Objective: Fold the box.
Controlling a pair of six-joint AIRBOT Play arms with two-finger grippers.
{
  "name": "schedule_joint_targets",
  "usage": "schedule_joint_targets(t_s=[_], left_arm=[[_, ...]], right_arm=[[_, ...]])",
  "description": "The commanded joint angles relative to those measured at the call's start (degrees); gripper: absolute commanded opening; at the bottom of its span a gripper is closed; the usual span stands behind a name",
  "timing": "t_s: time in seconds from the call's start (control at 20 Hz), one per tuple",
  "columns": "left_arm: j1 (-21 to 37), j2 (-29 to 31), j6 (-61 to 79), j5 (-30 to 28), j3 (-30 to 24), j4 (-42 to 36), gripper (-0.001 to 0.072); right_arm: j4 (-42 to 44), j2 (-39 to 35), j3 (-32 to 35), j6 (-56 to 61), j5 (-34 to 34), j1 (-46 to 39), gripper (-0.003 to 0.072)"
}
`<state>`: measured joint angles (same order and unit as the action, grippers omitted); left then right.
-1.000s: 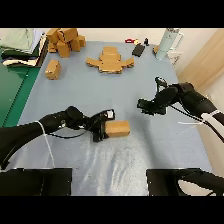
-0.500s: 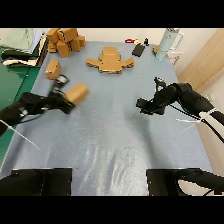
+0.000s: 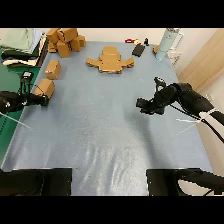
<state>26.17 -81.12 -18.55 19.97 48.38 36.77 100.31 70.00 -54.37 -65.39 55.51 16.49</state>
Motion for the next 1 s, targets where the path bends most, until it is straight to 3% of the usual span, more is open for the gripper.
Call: schedule_joint_targets(t_s=[0.0, 0.15, 0.65, 0.7, 0.75, 0.95], left_arm=[[0.57, -7.52, -2.97, 0.52, 7.02, -0.94, 0.0463], [0.59, -10.36, -2.97, 0.98, 10.14, -1.01, 0.0464], [0.59, -10.36, -3.15, 1.62, 10.12, -1.01, 0.0464], [0.59, -10.36, -3.15, 1.64, 10.12, -1.01, 0.0498], [0.59, -10.36, -3.15, 1.53, 10.12, -1.01, 0.0688], [0.72, -9.73, -3.3, 2.1, 10.14, -0.42, 0.0699]], right_arm=[[0.04, 0.04, -0.07, 0.02, -0.04, 0.02, 0.0007], [0.04, 0.04, -0.07, 0.02, -0.04, 0.02, 0.0007], [0.02, 0.04, -0.07, 0.0, -1.11, 0.02, 0.0007], [0.02, 0.07, -0.07, 0.0, -1.11, 0.0, 0.0007], [0.02, 0.07, -0.07, 0.0, -1.09, 0.0, 0.0007], [0.02, 0.04, -0.07, 0.02, -1.11, 0.02, 0.0007]])
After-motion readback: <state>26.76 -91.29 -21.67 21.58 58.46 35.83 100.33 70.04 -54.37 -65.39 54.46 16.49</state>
